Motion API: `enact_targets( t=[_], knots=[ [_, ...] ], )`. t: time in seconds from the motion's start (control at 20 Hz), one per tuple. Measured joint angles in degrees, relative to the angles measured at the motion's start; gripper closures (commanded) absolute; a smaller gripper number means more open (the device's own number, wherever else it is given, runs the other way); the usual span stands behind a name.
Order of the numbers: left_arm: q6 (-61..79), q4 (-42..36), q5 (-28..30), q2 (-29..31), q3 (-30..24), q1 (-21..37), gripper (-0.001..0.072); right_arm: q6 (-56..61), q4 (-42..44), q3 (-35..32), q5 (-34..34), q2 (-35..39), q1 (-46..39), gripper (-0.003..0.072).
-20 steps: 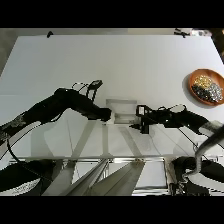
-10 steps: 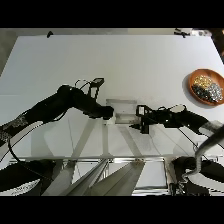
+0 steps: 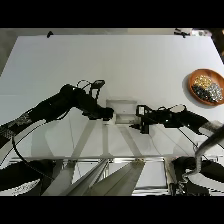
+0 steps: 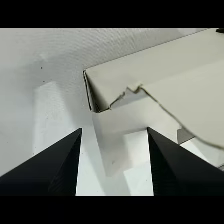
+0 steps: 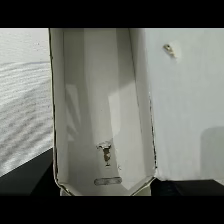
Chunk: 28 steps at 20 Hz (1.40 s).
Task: Fold the box and place the chain.
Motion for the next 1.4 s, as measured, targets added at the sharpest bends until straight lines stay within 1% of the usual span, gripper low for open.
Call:
enact_targets(
  t=[0.5,0.95,1.05,1.1,1.15,1.4],
  knots=[
    [0.0,-4.3,-1.7,-0.2,0.6,0.0,0.0244,0.0,0.0,0.0,0.0,0.0,0.0,0.0344],
    [-0.8,-4.8,-2.4,-1.7,1.0,-0.9,0.0246,0.0,0.0,0.0,0.0,0.0,0.0,0.0344],
    [-1.4,-4.5,-2.7,-1.9,1.0,-1.0,0.0267,0.0,0.0,0.0,0.0,0.0,0.0,0.0344],
    [-1.7,-4.3,-2.9,-1.9,1.0,-1.0,0.0349,0.0,0.0,0.0,0.0,0.0,0.0,0.0344],
    [-2.3,-4.2,-3.1,-2.0,1.0,-1.1,0.0386,0.0,0.0,0.0,0.0,0.0,0.0,0.0344],
    [-3.6,-3.7,-4.6,-2.1,1.0,-1.1,0.0394,0.1,0.0,0.0,0.0,0.0,0.0,0.0344]
  ],
)
